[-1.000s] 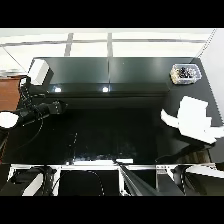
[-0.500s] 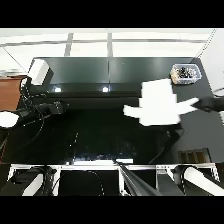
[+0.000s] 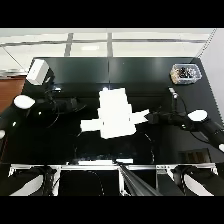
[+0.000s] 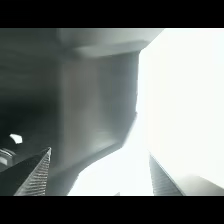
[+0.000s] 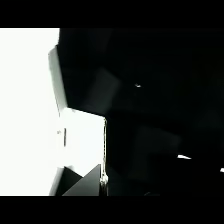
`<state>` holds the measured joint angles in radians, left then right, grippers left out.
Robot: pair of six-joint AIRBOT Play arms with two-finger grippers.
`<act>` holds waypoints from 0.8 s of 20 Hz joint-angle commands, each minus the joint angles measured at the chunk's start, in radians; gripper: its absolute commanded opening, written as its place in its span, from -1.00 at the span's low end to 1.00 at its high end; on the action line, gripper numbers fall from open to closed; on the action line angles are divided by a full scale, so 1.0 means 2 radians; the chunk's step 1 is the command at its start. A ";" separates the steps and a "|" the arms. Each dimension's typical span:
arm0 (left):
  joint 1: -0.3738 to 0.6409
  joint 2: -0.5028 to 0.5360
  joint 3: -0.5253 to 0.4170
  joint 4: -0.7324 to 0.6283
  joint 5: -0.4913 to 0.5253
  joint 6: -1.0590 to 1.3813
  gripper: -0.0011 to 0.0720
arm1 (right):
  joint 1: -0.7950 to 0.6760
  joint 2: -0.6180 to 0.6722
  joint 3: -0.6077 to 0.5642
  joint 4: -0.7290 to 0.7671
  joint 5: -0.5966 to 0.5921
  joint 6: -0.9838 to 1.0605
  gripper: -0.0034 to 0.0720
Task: Fold the box and place the chain.
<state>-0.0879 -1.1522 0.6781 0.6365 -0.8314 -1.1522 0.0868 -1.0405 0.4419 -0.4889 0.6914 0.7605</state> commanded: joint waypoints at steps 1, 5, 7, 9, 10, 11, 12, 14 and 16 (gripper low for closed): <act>0.002 -0.130 0.087 -0.097 -0.138 0.051 0.94 | 0.048 0.002 -0.019 0.013 -0.043 -0.001 -0.87; -0.041 -0.235 0.175 -0.076 -0.155 0.039 0.94 | 0.061 0.002 -0.019 0.014 -0.042 -0.001 -0.87; -0.062 -0.274 0.205 -0.081 -0.209 0.069 0.94 | 0.062 0.002 -0.019 0.014 -0.041 -0.001 -0.87; -0.077 -0.310 0.231 -0.080 -0.280 0.099 0.88 | 0.062 0.002 -0.019 0.014 -0.035 -0.001 -0.87; -0.081 -0.324 0.243 -0.070 -0.306 0.106 0.78 | 0.062 0.002 -0.019 0.014 -0.033 -0.001 -0.87; -0.083 -0.333 0.253 -0.056 -0.326 0.114 0.67 | 0.062 0.002 -0.019 0.014 -0.032 -0.001 -0.87; -0.083 -0.339 0.263 -0.037 -0.342 0.117 0.65 | 0.062 0.002 -0.019 0.014 -0.031 -0.001 -0.87; -0.083 -0.340 0.275 0.009 -0.354 0.129 0.36 | 0.062 0.002 -0.019 0.014 -0.031 -0.001 -0.87; -0.083 -0.340 0.276 0.024 -0.367 0.159 0.17 | 0.062 0.002 -0.019 0.014 -0.031 -0.001 -0.87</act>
